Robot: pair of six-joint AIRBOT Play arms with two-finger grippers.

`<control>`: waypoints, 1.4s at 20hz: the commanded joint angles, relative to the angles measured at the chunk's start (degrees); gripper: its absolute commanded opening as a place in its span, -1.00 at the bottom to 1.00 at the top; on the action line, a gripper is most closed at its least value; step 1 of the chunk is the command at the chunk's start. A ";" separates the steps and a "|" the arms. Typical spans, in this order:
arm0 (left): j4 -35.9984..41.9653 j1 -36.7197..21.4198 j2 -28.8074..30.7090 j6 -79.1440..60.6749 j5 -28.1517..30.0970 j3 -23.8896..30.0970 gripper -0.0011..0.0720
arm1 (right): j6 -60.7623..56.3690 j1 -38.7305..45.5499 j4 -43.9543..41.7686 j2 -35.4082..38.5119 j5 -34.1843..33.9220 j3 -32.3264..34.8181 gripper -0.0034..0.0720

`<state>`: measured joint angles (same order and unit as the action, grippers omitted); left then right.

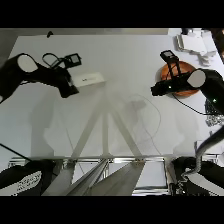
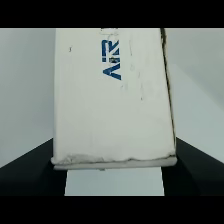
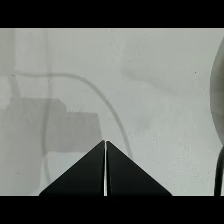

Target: Fold the box and place the chain.

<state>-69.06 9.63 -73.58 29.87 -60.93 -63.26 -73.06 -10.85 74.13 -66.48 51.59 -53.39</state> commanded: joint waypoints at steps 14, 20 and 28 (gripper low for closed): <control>9.64 -22.21 6.54 27.96 42.95 22.64 -0.96 | 0.00 0.02 -0.02 0.04 0.00 -0.04 -0.88; 3.21 -22.23 -1.27 23.69 42.60 25.68 -0.92 | 0.00 0.02 -0.02 0.04 0.00 -0.04 -0.88; -0.55 -22.21 2.10 23.69 34.29 25.66 0.98 | 0.00 0.02 -0.02 0.04 0.00 -0.04 -0.88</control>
